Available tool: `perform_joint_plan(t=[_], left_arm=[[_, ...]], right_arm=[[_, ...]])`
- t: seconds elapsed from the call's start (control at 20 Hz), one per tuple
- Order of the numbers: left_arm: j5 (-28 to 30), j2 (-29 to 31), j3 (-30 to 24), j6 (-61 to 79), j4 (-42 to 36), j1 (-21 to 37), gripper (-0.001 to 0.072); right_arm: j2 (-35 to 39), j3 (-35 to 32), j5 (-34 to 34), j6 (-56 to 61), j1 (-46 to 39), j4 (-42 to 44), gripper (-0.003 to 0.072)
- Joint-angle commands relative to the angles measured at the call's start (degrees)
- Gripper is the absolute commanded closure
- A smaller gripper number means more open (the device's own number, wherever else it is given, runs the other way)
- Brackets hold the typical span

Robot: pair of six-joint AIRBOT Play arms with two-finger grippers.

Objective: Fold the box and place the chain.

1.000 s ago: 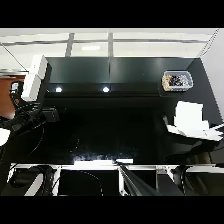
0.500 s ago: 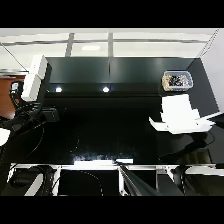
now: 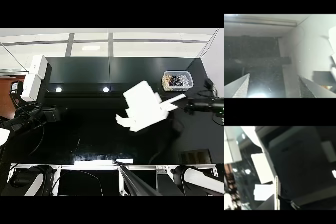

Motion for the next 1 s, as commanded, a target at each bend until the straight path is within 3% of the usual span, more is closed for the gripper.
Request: perform_joint_plan(t=[0.0, 0.2, 0.3, 0.5, 0.75, 0.95], left_arm=[[-2.05, -0.20, -0.09, 0.02, -1.42, -0.04, 0.0000], [-3.48, -2.71, -0.09, 0.02, -2.19, -0.17, 0.0000], [-3.48, -5.81, -0.09, 0.04, -4.44, -1.16, 0.0000], [-3.41, -16.35, -0.07, 2.36, -14.16, -5.18, 0.0000], [-4.26, -31.10, 0.33, 24.46, -38.73, -6.08, 0.0000], [-5.64, -38.97, 3.48, 29.51, -40.72, -7.72, 0.0000]], right_arm=[[8.70, -3.41, -9.27, -3.52, 16.22, 4.09, 0.0676], [24.33, -14.82, -33.07, -11.04, 30.97, 4.37, 0.0676], [27.45, -18.40, -39.12, -13.92, 34.40, 4.37, 0.0676], [27.61, -23.17, -40.96, -16.63, 37.40, 4.48, 0.0676], [27.63, -25.11, -39.34, -16.65, 37.88, 4.46, 0.0676], [27.61, -25.11, -38.64, -16.63, 37.88, 4.44, 0.0676]])
